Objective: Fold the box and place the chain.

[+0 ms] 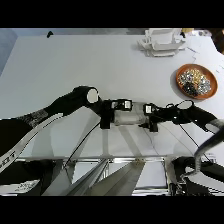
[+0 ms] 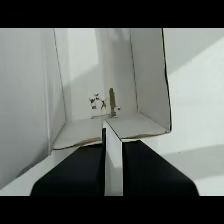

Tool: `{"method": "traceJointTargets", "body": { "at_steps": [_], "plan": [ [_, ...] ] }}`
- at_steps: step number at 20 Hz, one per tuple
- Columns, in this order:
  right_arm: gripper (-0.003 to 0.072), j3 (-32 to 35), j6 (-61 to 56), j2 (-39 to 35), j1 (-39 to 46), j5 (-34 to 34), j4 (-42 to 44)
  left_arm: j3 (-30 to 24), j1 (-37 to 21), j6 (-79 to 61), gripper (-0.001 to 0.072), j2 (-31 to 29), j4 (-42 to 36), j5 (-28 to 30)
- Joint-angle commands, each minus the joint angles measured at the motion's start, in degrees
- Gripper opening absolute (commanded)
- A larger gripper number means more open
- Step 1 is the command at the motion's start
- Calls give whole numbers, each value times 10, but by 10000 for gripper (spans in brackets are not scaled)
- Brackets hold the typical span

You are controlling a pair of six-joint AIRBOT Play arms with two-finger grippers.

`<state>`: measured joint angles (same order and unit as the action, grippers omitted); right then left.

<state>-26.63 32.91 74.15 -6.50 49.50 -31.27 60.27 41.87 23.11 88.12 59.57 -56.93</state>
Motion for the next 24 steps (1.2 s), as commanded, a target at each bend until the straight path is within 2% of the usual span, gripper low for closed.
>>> {"method": "traceJointTargets", "body": {
  "at_steps": [1, 4, 5, 6, 10, 12, 14, 16, 17, 18, 20, 21, 22, 23, 24],
  "plan": [
    [337, 0, 0, 0, 0, 0, 0, 0, 4, 7, 100, 0, -9, 28],
    [337, 0, 0, 0, 0, 0, 0, 0, 4, 16, 95, 0, -10, 36],
    [337, 0, 0, 0, 0, 0, 0, 0, 4, 16, 61, 0, -14, 36],
    [337, 0, 0, 0, 0, 0, 0, 0, 7, 16, 61, 1, -21, 36],
    [337, 0, 0, 0, 0, 0, 0, 0, 22, 16, 94, 14, -42, 45],
    [337, 0, 0, 0, 0, 0, 0, 0, 28, 19, 207, 18, -43, 44],
    [337, 0, 0, 0, 0, 0, 0, 0, 28, 29, 232, 17, -42, 44],
    [337, 0, 0, 0, 0, 0, 0, 0, 28, 38, 363, 17, -42, 44],
    [337, 0, 0, 0, 0, 0, 0, 0, 28, 44, 394, 17, -42, 43],
    [337, 0, 0, 0, 0, 0, 0, 0, 28, 44, 393, 17, -42, 41],
    [337, 0, 0, 0, 0, 0, 0, 0, 28, 46, 361, 14, -41, 32],
    [337, 0, 0, 0, 0, 0, 0, 0, 28, 61, 253, 8, -35, 27],
    [337, 0, 0, 0, 0, 0, 0, 0, 26, 76, 95, -2, -23, 16],
    [337, 0, 0, 0, 0, 0, 0, 0, 23, 86, 8, -15, -11, -1],
    [337, 0, 0, 0, 0, 0, 0, 0, 18, 99, 4, -29, -1, -18]
  ]
}}
